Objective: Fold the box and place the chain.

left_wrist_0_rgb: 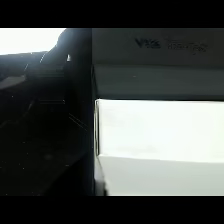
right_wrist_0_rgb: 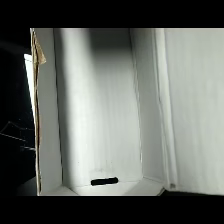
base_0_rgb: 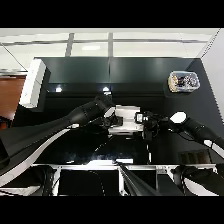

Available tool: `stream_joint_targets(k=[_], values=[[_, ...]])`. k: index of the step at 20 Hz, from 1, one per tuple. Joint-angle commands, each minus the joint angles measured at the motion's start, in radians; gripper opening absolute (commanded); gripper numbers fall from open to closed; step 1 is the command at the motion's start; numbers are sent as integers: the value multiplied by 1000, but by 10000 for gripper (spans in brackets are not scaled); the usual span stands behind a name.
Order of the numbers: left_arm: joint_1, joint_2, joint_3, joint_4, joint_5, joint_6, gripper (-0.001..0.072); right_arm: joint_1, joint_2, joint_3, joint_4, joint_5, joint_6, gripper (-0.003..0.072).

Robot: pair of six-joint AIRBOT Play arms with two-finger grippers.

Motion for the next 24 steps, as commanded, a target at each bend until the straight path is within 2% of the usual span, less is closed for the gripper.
stream_joint_targets(k=[1, 2, 3, 5, 8, 13, 15, 19, 20, 21, 24], values=[[1, 0, 1, -2, 8, 3, 24, 0, 0, -1, 0, 2, 1, 548], [1, 0, 1, -2, 8, 7, 24, 0, 1, -1, -1, 0, 40, 612], [1, 0, 1, 0, 6, 13, 24, -5, 3, 0, -1, -3, 86, 720], [2, 0, 1, 1, 0, 26, 24, -4, 39, 0, -51, 22, 107, 720], [2, 0, 1, 2, 0, 33, 24, -5, 104, 0, -206, 68, 140, 720], [1, 0, 1, 1, 0, 33, 25, -5, 120, 0, -176, 72, 130, 714], [1, 0, 1, 0, 0, 33, 25, -5, 120, 0, -176, 72, 127, 476], [1, 0, 1, -4, 9, 33, 25, -4, 120, 0, -175, 69, 116, 467], [1, 0, 1, -4, 11, 33, 25, -4, 120, 0, -175, 69, 116, 299], [1, 0, 1, -4, 11, 33, 25, -4, 120, 0, -174, 68, 116, 247], [1, 0, 1, -4, 11, 33, 25, -4, 118, 0, -140, 62, 117, 247]])
